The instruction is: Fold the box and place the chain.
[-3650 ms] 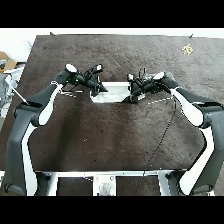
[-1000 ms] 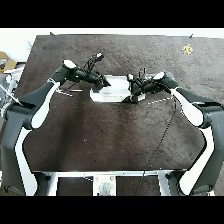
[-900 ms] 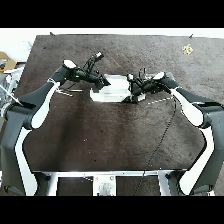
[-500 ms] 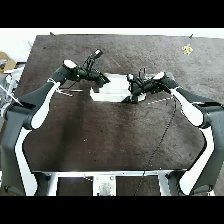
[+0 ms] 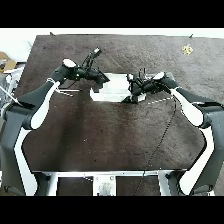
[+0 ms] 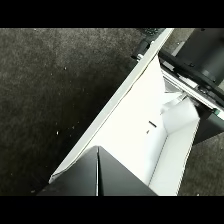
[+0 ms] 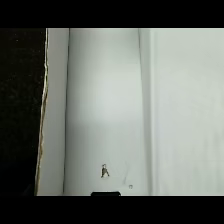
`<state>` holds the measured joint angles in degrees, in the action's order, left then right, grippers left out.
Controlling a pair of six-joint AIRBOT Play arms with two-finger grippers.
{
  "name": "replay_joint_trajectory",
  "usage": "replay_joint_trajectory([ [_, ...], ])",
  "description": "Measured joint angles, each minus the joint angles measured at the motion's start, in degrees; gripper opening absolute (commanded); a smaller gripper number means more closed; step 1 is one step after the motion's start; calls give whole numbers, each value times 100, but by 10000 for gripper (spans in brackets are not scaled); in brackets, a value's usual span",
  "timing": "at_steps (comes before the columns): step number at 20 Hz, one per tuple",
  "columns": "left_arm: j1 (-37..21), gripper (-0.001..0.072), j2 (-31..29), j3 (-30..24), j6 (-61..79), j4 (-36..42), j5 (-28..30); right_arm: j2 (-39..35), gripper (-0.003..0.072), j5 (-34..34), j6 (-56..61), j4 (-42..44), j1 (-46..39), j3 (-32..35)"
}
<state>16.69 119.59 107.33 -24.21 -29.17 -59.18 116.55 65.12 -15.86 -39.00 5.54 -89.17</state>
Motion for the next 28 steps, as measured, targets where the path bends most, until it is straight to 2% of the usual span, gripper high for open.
replay_joint_trajectory([
  [15,177,9,22,-24,-1139,-1486,160,0,438,4,7,0,-2,0],
  [22,245,9,-59,-2,-1325,-1759,142,0,439,4,2,-2,-2,0],
  [28,188,11,-535,24,-1213,-1845,15,0,439,0,-15,-15,-2,0],
])
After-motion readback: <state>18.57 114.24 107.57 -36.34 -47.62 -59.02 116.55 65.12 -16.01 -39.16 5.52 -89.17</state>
